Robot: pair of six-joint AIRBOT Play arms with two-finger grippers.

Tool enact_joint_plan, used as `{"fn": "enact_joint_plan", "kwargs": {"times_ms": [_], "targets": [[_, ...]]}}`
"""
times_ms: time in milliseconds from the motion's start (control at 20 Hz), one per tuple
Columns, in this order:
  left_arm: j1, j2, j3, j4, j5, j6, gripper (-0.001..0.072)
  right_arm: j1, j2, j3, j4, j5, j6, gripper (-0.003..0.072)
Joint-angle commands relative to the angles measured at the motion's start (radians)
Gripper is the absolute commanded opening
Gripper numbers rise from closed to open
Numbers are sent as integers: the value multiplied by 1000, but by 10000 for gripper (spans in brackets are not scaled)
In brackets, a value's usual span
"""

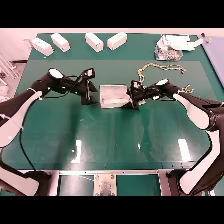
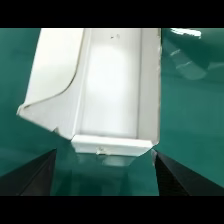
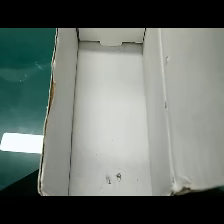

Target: Fold the box and place the chain.

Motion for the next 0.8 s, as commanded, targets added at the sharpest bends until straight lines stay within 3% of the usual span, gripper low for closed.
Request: {"fn": "enact_joint_plan", "kwargs": {"times_ms": [0,750], "targets": [[3,-18,0,-26,-44,26,720,0,0,0,0,0,0,586],[-19,-86,0,-78,0,98,720,0,0,0,0,0,0,586]]}}
